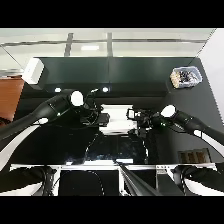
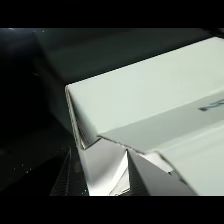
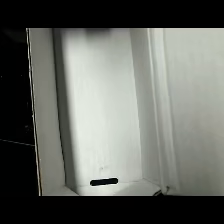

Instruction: Fold the box and place the chain.

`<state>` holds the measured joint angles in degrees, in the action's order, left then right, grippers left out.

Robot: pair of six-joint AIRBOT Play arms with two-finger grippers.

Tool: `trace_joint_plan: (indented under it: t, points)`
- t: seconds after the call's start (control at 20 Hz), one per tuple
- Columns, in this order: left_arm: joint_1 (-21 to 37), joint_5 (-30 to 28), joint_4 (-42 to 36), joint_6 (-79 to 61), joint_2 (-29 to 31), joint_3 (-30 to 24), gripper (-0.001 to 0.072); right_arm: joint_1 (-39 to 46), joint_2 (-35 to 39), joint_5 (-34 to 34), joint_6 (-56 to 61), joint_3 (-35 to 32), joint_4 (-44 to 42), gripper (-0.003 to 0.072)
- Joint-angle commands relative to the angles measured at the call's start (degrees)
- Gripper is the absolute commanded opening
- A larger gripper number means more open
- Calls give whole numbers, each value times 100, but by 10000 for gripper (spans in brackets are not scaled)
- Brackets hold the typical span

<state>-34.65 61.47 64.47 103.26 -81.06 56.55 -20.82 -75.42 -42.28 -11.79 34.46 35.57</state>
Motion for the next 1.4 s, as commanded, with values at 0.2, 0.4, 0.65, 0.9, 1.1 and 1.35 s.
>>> trace_joint_plan:
  t: [0.2,0.4,0.65,0.9,1.1,1.35]
  points:
    - [-334,-87,697,820,-4,4,407,0,2,0,2,0,-2,408]
    - [-334,-79,533,820,-4,57,407,0,2,0,2,0,0,408]
    - [-334,-59,560,1104,-9,293,375,0,2,0,0,0,0,408]
    - [-415,46,660,1327,-33,446,274,0,2,0,2,0,-2,408]
    - [-671,240,984,1611,-245,507,274,0,2,0,2,0,0,408]
    - [-907,282,1611,2153,-527,693,274,0,2,0,2,0,0,408]
